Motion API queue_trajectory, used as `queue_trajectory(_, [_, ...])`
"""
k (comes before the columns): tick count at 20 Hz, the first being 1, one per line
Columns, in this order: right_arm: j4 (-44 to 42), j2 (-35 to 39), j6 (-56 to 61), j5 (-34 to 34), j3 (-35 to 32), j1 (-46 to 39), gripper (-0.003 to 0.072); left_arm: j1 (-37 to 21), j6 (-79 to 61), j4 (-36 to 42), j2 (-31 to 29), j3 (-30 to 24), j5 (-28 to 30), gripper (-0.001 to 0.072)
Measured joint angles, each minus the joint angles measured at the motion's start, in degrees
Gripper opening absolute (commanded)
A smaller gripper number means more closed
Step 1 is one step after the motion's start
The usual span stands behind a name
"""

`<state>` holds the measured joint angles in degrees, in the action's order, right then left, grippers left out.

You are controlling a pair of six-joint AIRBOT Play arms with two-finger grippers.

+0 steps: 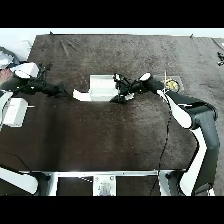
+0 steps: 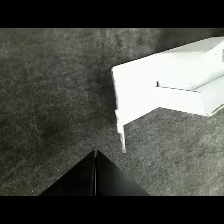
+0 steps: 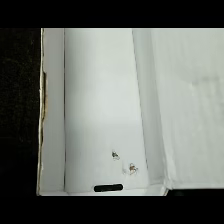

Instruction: Fold the box and place the chain.

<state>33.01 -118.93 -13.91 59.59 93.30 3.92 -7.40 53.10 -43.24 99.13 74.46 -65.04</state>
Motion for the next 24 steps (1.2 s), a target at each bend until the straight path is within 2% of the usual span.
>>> queue_trajectory(4, [0.02,0.00,0.02,-0.02,0.00,0.00,0.0119,0.31,1.49,0.92,2.27,-0.04,0.76,0.0007])
queue_trajectory(14, [0.00,0.00,0.00,-0.02,0.00,0.00,0.0119,3.08,-0.37,9.84,6.91,0.02,3.17,0.0007])
queue_trajectory(20, [0.00,0.00,0.00,-0.02,0.00,0.00,0.0119,6.08,-0.83,13.33,7.69,0.37,5.40,0.0010])
queue_trajectory(23, [0.00,0.00,0.00,-0.02,0.00,0.00,0.0119,6.91,-2.21,14.60,7.69,1.51,4.70,0.0017])
queue_trajectory(24, [0.00,0.00,0.00,-0.02,0.00,0.00,0.0119,7.02,-2.64,14.95,7.67,2.01,4.28,0.0240])
